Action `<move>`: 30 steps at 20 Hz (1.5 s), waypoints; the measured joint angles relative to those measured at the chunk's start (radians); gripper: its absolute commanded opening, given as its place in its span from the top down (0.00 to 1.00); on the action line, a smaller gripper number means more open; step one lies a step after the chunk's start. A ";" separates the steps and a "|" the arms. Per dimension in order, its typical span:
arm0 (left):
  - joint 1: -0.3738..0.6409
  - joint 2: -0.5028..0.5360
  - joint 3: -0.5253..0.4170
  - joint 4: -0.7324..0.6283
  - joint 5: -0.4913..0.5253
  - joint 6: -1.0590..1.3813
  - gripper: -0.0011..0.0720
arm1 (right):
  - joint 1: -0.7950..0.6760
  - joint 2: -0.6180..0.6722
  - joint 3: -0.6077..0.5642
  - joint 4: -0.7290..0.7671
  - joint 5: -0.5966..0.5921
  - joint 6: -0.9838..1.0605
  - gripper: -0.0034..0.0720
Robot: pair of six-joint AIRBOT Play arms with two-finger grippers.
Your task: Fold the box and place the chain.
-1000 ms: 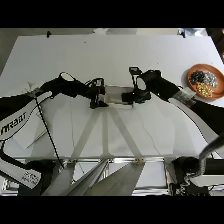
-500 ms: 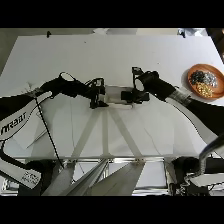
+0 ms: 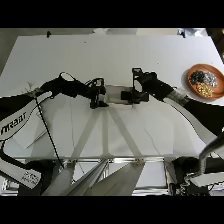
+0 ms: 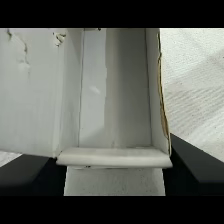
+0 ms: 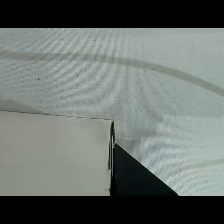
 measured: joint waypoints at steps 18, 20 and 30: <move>0.001 0.000 0.000 0.002 0.000 0.001 0.61 | 0.015 0.137 0.004 -0.064 0.063 -0.014 0.45; 0.001 0.000 0.000 0.002 0.000 0.001 0.61 | -0.002 0.183 0.004 -0.081 0.093 -0.030 0.45; 0.001 0.000 0.000 0.002 0.000 0.001 0.61 | -0.394 0.386 0.004 -0.127 0.159 -0.369 0.45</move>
